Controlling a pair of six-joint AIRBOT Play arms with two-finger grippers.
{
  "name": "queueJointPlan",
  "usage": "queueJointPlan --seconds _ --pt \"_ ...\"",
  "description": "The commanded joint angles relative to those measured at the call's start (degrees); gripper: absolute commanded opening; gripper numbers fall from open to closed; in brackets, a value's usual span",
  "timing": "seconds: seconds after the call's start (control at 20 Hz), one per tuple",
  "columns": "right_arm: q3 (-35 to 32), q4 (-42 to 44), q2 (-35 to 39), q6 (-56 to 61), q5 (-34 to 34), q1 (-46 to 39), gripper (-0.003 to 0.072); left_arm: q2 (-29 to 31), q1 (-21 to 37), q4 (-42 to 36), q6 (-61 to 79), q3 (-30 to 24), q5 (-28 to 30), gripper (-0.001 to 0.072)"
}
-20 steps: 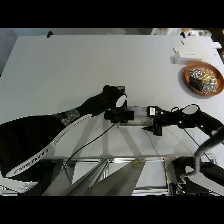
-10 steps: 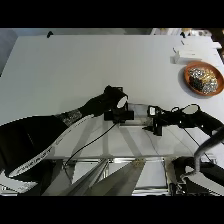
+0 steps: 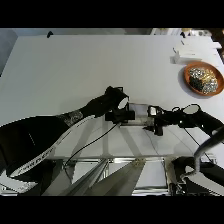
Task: Fold the box and place the chain.
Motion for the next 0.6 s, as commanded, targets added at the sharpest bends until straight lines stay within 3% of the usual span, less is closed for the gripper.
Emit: queueJointPlan --seconds 0.0,0.1,0.35,0.4,0.5,0.55 --pt "0.0 0.2 0.0 0.1 -0.1 0.0 0.0294 -0.1 0.0 0.9 0.2 0.0 -0.3 0.0142" --pt "0.0 0.2 0.0 0.1 -0.1 0.0 0.0294 -0.1 0.0 0.9 0.2 0.0 -0.5 0.0003" --pt "0.0 0.2 0.0 0.1 -0.1 0.0 0.0294 0.2 0.1 0.9 0.2 0.0 -1.8 0.0008" --pt "0.0 0.2 0.0 0.1 -0.1 0.0 0.0294 0.5 0.2 0.9 0.3 0.0 -1.9 0.0058" --pt "0.0 0.2 0.0 0.1 -0.1 0.0 0.0294 1.7 0.6 0.9 0.4 0.0 -2.2 0.0350" --pt "0.0 0.2 0.0 0.1 -0.1 0.0 0.0294 2.4 0.9 0.9 0.7 0.0 -2.2 0.0451"
